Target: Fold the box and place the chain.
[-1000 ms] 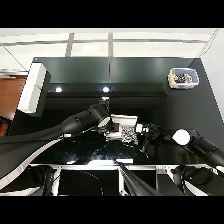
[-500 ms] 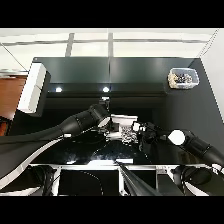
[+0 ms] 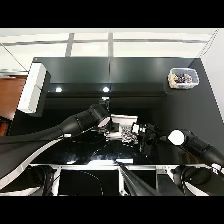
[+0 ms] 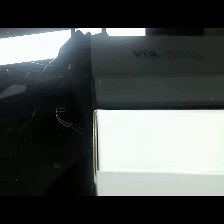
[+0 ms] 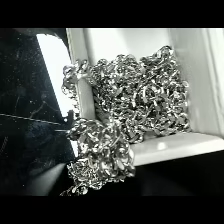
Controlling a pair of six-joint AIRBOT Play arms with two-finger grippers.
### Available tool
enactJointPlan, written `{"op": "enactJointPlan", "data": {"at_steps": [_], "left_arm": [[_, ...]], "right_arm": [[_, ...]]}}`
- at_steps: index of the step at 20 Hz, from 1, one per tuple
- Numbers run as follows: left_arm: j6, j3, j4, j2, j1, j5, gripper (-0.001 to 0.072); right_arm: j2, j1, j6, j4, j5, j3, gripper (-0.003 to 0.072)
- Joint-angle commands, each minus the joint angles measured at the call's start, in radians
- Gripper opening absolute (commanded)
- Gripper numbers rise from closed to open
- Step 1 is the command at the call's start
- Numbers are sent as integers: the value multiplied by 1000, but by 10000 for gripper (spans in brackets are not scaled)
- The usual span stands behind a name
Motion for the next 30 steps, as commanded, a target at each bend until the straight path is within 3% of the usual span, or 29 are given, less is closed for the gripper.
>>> {"op": "enactJointPlan", "data": {"at_steps": [1, 4, 6, 13, 16, 20, 25, 28, 30], "left_arm": [[0, 0, 0, 0, 0, 0, 29], [0, 0, 0, 0, 0, 0, 29], [0, 0, 0, 0, 0, 0, 30], [0, 0, 0, 0, 0, 0, 30], [0, 0, 0, 0, 0, 0, 29], [0, 0, 0, 0, 0, 0, 29], [0, 0, 0, 0, 0, 0, 29], [0, 0, 0, 0, 0, 0, 30], [0, 0, 0, 0, 0, 0, 30]], "right_arm": [[-1, 0, 1, -2, -8, 0, 483], [-1, 0, 21, -2, -9, 0, 480], [-1, 0, 32, -3, 5, 1, 15], [47, -1, 183, -43, 67, 23, 16], [95, -3, 335, -172, 156, 76, 16], [155, -3, 563, -330, 338, 209, 16], [183, -3, 737, -311, 551, 468, 16], [183, -3, 771, -251, 511, 609, 16], [183, -3, 771, -174, 432, 640, 16]]}}
